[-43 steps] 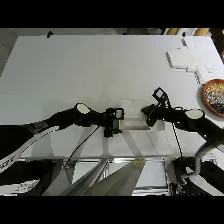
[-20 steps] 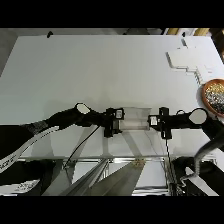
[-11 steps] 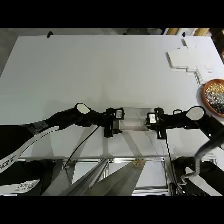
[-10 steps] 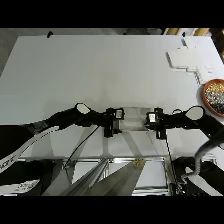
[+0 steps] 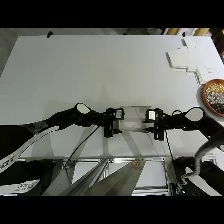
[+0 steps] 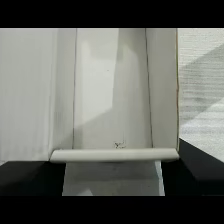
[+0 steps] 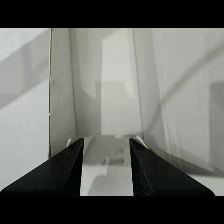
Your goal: Fold the box and place the chain.
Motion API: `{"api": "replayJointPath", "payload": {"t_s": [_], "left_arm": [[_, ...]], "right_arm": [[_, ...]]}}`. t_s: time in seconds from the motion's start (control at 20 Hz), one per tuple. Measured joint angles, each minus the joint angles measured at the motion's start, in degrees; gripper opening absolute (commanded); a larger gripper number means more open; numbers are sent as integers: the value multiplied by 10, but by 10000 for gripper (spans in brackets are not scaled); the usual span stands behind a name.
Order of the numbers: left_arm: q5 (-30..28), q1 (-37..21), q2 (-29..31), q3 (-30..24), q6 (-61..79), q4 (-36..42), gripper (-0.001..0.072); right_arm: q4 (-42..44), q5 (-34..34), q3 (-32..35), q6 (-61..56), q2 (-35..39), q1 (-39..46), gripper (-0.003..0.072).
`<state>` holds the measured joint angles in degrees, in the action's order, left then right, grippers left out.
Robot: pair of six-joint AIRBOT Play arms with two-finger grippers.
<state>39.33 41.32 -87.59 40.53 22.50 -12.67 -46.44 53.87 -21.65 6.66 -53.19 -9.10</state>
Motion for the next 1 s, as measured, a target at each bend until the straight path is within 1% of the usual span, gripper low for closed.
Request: {"api": "replayJointPath", "payload": {"t_s": [0.05,0.1,0.15,0.3,0.4,0.55,0.75,1.0], "left_arm": [[0,0,0,0,0,0,208],[0,0,0,0,0,0,208],[0,0,0,0,-1,1,208],[0,0,0,0,-1,1,208],[0,0,0,0,-1,1,208],[0,0,0,0,-1,1,208],[0,0,0,0,0,1,208],[0,0,0,0,0,0,208]], "right_arm": [[-24,0,0,-38,17,0,194],[-48,4,0,-80,36,0,41],[-66,10,0,-122,55,0,18],[-109,16,0,-261,116,0,18],[-135,2,0,-354,150,0,18],[-189,-28,0,-499,170,21,18],[-224,-53,0,-644,147,85,18],[-223,-51,0,-737,50,122,18]]}}
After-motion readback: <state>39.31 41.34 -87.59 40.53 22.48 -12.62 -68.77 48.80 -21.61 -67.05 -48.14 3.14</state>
